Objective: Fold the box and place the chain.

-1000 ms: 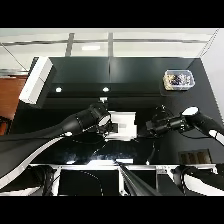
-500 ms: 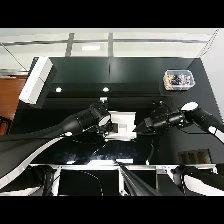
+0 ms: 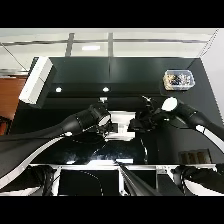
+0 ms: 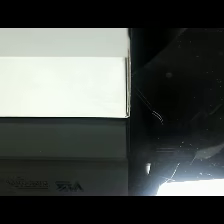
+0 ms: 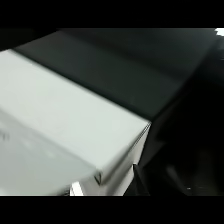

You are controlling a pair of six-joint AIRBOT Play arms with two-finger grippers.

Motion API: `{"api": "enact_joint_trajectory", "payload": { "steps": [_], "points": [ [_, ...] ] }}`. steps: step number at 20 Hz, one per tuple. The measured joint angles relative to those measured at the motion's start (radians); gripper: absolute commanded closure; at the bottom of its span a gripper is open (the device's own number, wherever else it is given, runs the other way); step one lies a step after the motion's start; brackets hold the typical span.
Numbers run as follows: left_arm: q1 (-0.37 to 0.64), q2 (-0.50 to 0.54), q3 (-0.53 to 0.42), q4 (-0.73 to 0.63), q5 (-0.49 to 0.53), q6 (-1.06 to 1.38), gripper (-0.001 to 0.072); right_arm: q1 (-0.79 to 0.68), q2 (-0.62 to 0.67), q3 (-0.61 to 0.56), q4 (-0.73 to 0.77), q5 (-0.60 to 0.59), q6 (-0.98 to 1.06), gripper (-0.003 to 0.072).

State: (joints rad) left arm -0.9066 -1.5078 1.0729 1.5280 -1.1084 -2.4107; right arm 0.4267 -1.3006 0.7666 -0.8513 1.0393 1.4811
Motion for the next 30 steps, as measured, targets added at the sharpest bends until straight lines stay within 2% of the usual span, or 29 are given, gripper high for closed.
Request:
{"api": "enact_joint_trajectory", "payload": {
  "steps": [5, 7, 10, 15, 16, 17, 18, 19, 23, 25, 26, 27, 28, 30],
  "points": [
    [0.000, 0.000, 0.000, 0.000, -0.002, 0.001, 0.0678, 0.188, -0.002, 0.088, -0.348, -0.013, 0.392, 0.0232],
    [0.000, 0.000, 0.000, -0.001, -0.002, 0.001, 0.0678, 0.249, -0.012, 0.100, -0.461, -0.013, 0.525, 0.0341],
    [0.000, 0.000, 0.000, -0.001, -0.002, 0.001, 0.0678, 0.302, -0.034, 0.108, -0.550, -0.013, 0.650, 0.0341],
    [0.000, 0.000, 0.000, -0.001, 0.000, 0.000, 0.0678, 0.331, -0.054, 0.113, -0.600, -0.013, 0.750, 0.0341],
    [0.000, 0.000, 0.000, -0.001, 0.000, 0.000, 0.0678, 0.333, -0.058, 0.113, -0.603, -0.013, 0.760, 0.0376],
    [0.000, 0.000, 0.000, -0.001, 0.000, 0.000, 0.0678, 0.334, -0.062, 0.113, -0.603, -0.015, 0.768, 0.0530],
    [0.000, 0.000, 0.000, -0.002, 0.003, 0.000, 0.0678, 0.336, -0.066, 0.114, -0.600, -0.020, 0.774, 0.0644],
    [0.000, 0.000, 0.000, -0.002, 0.001, -0.001, 0.0678, 0.336, -0.068, 0.114, -0.602, -0.018, 0.781, 0.0674],
    [0.000, 0.000, 0.000, -0.003, -0.001, -0.002, 0.0678, 0.338, -0.073, 0.117, -0.600, -0.017, 0.791, 0.0670],
    [0.000, 0.000, 0.000, 0.001, 0.001, 0.001, 0.0678, 0.338, -0.074, 0.119, -0.604, -0.018, 0.788, 0.0459],
    [0.000, 0.000, 0.000, 0.003, 0.002, 0.004, 0.0678, 0.338, -0.074, 0.119, -0.608, -0.013, 0.786, 0.0465],
    [0.000, 0.000, 0.000, 0.003, 0.001, 0.003, 0.0678, 0.338, -0.075, 0.121, -0.608, -0.013, 0.786, 0.0619],
    [0.000, 0.000, 0.000, 0.003, 0.001, 0.003, 0.0678, 0.338, -0.075, 0.122, -0.602, -0.020, 0.786, 0.0673],
    [0.000, 0.000, 0.000, -0.001, -0.002, -0.003, 0.0678, 0.338, -0.076, 0.128, -0.597, -0.020, 0.781, 0.0672]
  ]
}}
